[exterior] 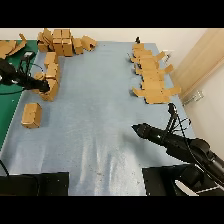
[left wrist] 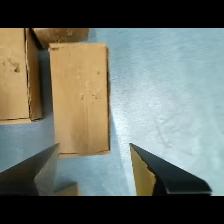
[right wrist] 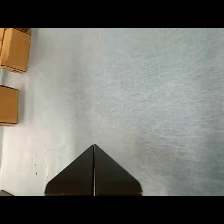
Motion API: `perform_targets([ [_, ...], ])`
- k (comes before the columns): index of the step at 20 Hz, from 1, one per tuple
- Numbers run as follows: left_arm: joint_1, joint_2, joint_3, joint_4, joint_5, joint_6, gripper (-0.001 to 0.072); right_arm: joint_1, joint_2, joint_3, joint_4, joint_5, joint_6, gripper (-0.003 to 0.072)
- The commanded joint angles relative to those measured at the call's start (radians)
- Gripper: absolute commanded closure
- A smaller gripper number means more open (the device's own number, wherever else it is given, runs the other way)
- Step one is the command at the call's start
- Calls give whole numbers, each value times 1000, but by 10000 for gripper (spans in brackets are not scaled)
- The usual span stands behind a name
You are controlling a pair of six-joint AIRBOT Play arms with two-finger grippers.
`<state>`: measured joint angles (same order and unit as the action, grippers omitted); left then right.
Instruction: Fold the box.
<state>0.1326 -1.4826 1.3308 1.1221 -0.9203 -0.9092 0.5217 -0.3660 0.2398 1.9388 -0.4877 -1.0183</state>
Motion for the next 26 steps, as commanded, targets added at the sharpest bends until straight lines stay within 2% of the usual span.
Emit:
perform_targets([
  [1,-52,18,77,-24,-173,19,625,-1,-76,58,-37,-55,-31,684],
  [2,-83,24,77,-24,-194,32,697,-1,-126,98,-53,-78,-64,684],
  [8,-301,24,68,-27,-276,-18,701,-1,-488,394,-59,-216,-335,684],
  [12,-475,25,68,-27,-286,-56,701,-1,-650,510,-69,-237,-402,684],
  [17,-605,25,54,-28,-278,-105,701,-1,-688,534,-93,-215,-415,683],
  [22,-634,25,-49,-74,-276,-131,701,-1,-687,534,-92,-265,-415,683],
  [26,-640,25,-61,-76,-277,-159,700,-1,-687,534,-92,-265,-415,683],
])
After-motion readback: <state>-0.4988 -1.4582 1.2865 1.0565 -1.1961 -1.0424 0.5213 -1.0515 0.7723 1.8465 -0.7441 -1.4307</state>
